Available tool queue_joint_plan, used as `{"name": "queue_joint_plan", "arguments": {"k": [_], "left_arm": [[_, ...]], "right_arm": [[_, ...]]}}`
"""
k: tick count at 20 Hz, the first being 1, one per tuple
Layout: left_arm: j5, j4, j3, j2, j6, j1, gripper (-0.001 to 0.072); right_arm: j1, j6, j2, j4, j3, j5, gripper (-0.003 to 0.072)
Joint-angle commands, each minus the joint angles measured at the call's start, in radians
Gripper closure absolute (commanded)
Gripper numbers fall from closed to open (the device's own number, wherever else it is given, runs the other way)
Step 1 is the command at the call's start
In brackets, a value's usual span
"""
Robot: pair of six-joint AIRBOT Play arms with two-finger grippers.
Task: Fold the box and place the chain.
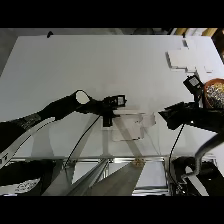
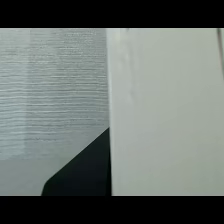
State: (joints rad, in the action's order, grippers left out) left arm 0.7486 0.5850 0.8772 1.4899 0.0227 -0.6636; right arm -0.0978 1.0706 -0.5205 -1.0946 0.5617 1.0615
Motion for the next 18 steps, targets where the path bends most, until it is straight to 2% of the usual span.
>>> {"name": "queue_joint_plan", "arguments": {"k": [1,5,18], "left_arm": [[0.011,-0.007,0.0,0.011,-0.003,0.0,0.0706],[0.02,-0.008,0.0,0.04,0.001,-0.001,0.0703],[0.036,-0.008,0.0,0.04,0.117,-0.001,0.0705]], "right_arm": [[-0.001,-0.001,0.001,-0.001,0.001,0.0,0.0334],[-0.001,-0.003,0.001,-0.001,0.001,0.0,0.0334],[-0.001,-0.003,0.001,-0.003,0.001,0.0,0.0334]]}}
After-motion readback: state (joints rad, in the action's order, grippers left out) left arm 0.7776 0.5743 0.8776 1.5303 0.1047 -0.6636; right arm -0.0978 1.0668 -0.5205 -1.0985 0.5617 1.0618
